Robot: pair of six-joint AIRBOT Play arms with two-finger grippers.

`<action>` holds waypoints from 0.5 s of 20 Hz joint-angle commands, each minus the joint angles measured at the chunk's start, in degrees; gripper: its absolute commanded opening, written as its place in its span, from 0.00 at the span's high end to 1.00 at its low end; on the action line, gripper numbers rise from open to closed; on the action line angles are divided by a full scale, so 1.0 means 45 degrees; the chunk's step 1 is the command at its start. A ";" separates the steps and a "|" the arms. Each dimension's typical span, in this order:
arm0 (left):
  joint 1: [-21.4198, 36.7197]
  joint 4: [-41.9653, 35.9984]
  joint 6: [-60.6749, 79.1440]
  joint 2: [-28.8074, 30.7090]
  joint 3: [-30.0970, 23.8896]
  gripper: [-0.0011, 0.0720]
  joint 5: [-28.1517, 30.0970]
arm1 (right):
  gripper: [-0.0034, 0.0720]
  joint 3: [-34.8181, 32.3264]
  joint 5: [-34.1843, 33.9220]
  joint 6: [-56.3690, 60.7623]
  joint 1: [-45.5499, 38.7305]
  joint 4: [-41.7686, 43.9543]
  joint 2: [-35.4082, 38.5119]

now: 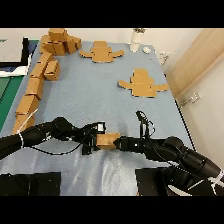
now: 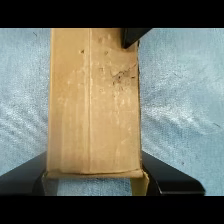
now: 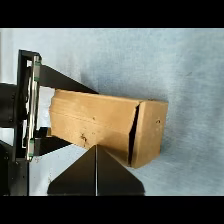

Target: Fold the box.

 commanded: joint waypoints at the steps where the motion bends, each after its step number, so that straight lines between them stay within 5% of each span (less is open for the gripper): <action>1: 0.0000 -0.0005 0.0000 -0.0005 0.0005 0.37 0.0000 | 0.95 -0.0010 -0.0049 0.0000 -0.0005 -0.0024 -0.0097; 10: 0.0000 0.0000 0.0000 -0.0005 0.0005 0.37 0.0000 | 0.95 -0.0010 -0.0238 0.0000 -0.0005 -0.0034 -0.0097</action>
